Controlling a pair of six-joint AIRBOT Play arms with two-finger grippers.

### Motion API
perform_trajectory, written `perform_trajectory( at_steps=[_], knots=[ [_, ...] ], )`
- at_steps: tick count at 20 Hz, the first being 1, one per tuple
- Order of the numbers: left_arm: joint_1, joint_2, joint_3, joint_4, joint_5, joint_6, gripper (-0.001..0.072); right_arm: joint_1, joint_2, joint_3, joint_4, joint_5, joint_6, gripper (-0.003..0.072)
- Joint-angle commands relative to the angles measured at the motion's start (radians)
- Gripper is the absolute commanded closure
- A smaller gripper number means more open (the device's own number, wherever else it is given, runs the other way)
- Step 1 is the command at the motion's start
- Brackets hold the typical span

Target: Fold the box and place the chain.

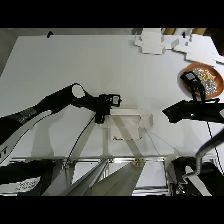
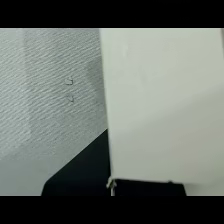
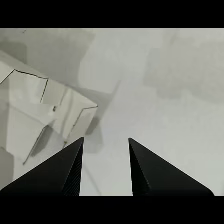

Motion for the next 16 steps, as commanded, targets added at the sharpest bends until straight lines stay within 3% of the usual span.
perform_trajectory(
  at_steps=[1,11,16],
  knots=[
    [0.0,-0.02,0.01,0.014,-0.032,-0.008,0.0711,0.001,0.001,0.001,0.0,0.001,0.003,0.0369],
    [0.001,-0.023,0.01,0.014,-0.061,-0.008,0.0706,0.001,0.001,0.001,0.0,0.022,0.003,0.0369],
    [0.001,0.008,0.01,0.015,-0.029,-0.075,0.0709,0.001,0.001,0.001,0.0,0.022,0.003,0.0369]
  ],
)
